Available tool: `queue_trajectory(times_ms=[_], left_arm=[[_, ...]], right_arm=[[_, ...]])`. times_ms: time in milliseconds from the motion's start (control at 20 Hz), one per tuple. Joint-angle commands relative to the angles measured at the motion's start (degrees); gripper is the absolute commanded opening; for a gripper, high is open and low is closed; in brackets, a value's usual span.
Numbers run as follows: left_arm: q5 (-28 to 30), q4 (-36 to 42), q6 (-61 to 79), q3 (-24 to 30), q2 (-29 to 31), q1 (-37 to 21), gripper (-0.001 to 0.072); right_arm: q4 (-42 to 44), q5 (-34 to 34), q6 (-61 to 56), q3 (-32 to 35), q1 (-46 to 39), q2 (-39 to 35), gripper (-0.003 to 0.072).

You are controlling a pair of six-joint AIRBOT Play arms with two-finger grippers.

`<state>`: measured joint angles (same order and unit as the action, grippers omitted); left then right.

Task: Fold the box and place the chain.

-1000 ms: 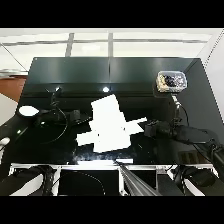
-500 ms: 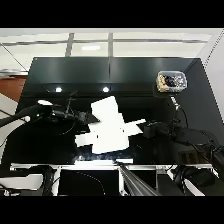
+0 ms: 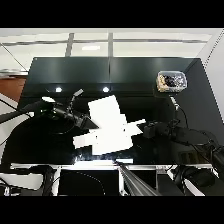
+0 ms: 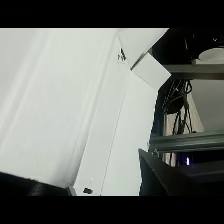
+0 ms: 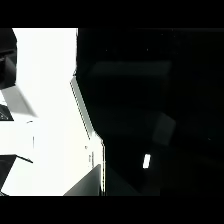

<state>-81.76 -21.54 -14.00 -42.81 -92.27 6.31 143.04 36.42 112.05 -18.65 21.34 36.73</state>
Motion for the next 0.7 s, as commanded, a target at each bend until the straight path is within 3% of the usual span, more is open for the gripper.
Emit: queue_trajectory(times_ms=[0, 150, 300, 400, 500, 600, 650], left_arm=[[-0.35, -0.31, 2.32, -0.20, -0.24, 0.92, 0.0552], [-0.33, -0.46, 2.32, -0.22, -0.35, 1.55, 0.0548], [0.57, -0.59, 2.29, -0.22, -0.37, 1.55, 0.0404], [0.66, -0.59, 2.32, -0.22, -0.37, 1.55, 0.0249], [0.42, -0.59, 2.32, -0.22, -0.37, 1.53, 0.0216], [0.28, -0.50, 2.40, -0.22, -0.37, 1.53, 0.0028], [0.24, -0.55, 2.43, -0.35, -0.37, 1.55, 0.0029]], right_arm=[[-0.17, -0.02, -0.02, 0.00, 0.02, -0.04, 0.0017], [-0.39, -0.02, -0.02, 0.00, 0.02, -0.04, 0.0017], [-0.66, 0.00, -0.02, 0.00, 0.02, -0.04, 0.0017], [-0.66, 0.00, -0.02, 0.00, 0.02, -0.04, 0.0017], [-0.66, 0.00, -0.02, 0.00, 0.04, -0.04, 0.0017], [-0.66, 0.02, -0.02, 0.00, 0.04, -0.04, 0.0017], [-0.66, 0.02, -0.02, 0.00, 0.02, -0.04, 0.0018]])
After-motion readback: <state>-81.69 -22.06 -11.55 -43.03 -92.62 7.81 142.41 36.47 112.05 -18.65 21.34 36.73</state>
